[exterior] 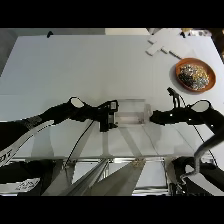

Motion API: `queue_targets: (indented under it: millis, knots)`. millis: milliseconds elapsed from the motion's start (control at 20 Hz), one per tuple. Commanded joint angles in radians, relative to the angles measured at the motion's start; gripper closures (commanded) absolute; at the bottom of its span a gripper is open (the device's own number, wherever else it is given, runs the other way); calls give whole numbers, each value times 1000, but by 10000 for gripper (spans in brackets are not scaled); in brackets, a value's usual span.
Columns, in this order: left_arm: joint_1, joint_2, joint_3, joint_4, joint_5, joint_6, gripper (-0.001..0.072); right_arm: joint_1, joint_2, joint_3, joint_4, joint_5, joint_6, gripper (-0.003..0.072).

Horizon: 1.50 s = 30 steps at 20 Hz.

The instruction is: Fold the box and place the chain.

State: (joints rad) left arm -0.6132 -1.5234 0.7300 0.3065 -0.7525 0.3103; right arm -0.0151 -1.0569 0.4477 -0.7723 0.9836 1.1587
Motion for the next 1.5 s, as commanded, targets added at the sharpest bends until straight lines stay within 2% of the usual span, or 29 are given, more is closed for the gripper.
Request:
queue_targets:
  millis: [0,200,350,500,600,850,950,1200,1450]
  knots:
    - [0,0,0,0,0,0,480,3,63,0,23,25,-8,475]
    - [0,0,0,0,0,0,480,9,89,2,48,27,-9,428]
    - [0,0,0,0,0,0,480,66,89,3,47,17,-9,427]
    - [0,0,0,0,0,0,480,105,89,13,34,3,-4,367]
    - [0,0,0,0,0,0,480,118,89,36,7,1,21,367]
    - [0,0,0,0,0,0,480,227,84,82,-208,-43,213,345]
    - [1,0,0,0,0,0,480,272,84,90,-254,-78,290,278]
    - [0,0,0,0,0,0,480,381,32,170,-346,-81,432,278]
    - [0,0,0,0,0,0,480,469,-48,234,-515,-13,636,278]
